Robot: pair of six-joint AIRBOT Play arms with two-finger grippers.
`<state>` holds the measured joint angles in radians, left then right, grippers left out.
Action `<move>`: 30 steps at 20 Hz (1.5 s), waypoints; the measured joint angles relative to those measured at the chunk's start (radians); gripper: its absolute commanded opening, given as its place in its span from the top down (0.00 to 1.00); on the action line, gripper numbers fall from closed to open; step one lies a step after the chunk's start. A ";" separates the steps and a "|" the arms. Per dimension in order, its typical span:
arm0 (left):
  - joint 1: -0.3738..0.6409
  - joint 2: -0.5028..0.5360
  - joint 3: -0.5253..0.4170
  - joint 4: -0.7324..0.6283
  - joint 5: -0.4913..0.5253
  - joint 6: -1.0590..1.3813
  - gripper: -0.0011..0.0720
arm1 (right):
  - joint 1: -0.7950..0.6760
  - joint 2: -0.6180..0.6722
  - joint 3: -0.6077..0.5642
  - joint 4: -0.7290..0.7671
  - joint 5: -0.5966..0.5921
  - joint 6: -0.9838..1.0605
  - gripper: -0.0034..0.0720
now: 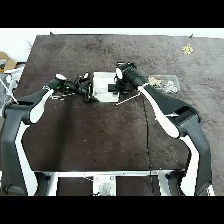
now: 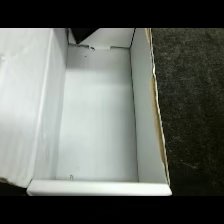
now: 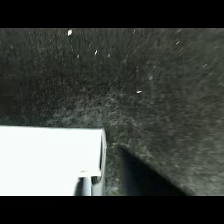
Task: Fold the box and place the chain.
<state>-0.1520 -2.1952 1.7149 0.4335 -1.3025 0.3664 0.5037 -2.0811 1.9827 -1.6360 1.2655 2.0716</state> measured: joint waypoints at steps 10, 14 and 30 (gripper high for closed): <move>0.000 0.000 0.000 -0.001 0.003 0.000 0.52 | -0.017 0.112 0.000 0.010 0.038 -0.160 0.55; 0.000 0.000 0.000 -0.001 0.004 0.000 0.51 | -0.087 0.188 0.000 -0.004 0.044 -0.267 0.62; 0.000 0.000 0.000 -0.002 0.005 0.000 0.52 | -0.467 0.177 -0.078 -0.002 0.092 -0.488 0.62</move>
<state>-0.1520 -2.1952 1.7149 0.4320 -1.2980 0.3668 0.0368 -1.9038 1.9049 -1.6375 1.3575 1.5833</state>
